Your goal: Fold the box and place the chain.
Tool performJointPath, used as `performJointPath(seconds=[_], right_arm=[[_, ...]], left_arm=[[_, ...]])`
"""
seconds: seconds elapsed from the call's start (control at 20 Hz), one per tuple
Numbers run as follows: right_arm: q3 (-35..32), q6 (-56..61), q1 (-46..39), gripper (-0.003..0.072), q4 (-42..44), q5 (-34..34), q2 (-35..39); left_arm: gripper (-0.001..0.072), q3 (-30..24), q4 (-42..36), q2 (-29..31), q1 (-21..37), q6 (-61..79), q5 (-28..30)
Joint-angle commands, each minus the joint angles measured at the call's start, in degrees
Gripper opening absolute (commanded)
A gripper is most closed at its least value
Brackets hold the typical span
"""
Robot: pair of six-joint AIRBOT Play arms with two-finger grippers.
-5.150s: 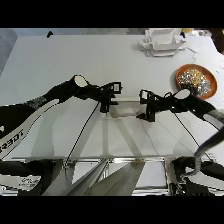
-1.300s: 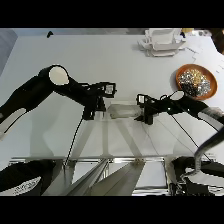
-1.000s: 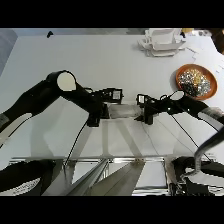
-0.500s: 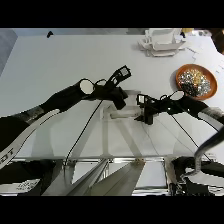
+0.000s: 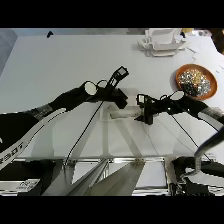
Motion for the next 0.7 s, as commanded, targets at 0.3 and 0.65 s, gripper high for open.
performJointPath(seconds=[0.3, 0.65], right_arm=[[0.0, 0.0, 0.0, 0.0315, 0.0, 0.1, 0.0], [0.0, 0.0, 0.0, 0.0315, 0.0, 0.1, 0.0]], left_arm=[[0.0008, 0.0, 23.3, 15.1, 1.0, -4.4, -16.3], [0.0008, 0.0, 31.0, 8.2, 2.5, -6.8, -26.4]])
